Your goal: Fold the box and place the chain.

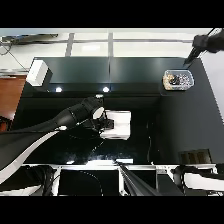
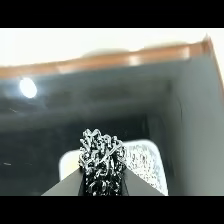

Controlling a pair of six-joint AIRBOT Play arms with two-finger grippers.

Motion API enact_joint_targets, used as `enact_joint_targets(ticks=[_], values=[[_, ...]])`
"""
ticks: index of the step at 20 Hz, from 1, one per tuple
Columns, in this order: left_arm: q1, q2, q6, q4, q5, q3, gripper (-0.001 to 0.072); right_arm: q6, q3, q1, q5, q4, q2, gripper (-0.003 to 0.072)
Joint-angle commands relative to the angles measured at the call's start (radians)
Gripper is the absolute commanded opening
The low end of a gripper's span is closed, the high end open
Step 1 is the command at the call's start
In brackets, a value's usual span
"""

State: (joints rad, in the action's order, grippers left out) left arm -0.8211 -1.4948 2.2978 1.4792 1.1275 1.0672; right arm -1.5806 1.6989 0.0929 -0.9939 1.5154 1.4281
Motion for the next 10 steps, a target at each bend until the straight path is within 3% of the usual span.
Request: enact_joint_targets(ticks=[1, 4, 6, 10], values=[[0.000, -0.001, 0.000, 0.000, 0.000, 0.000, 0.0026, 0.110, 0.000, -0.001, -0.111, -0.167, -0.164, 0.0011], [0.000, -0.001, 0.000, 0.000, 0.000, 0.000, 0.0026, 0.194, -0.003, -0.015, -0.404, -0.321, -0.227, 0.0012], [0.000, -0.001, 0.000, 0.000, -0.001, 0.000, 0.0026, 0.217, -0.065, -0.058, -0.552, -0.398, -0.248, 0.0012], [0.000, -0.001, 0.000, 0.000, 0.000, 0.000, 0.0026, 0.220, -0.269, -0.227, -0.572, -0.453, -0.311, 0.0012]])
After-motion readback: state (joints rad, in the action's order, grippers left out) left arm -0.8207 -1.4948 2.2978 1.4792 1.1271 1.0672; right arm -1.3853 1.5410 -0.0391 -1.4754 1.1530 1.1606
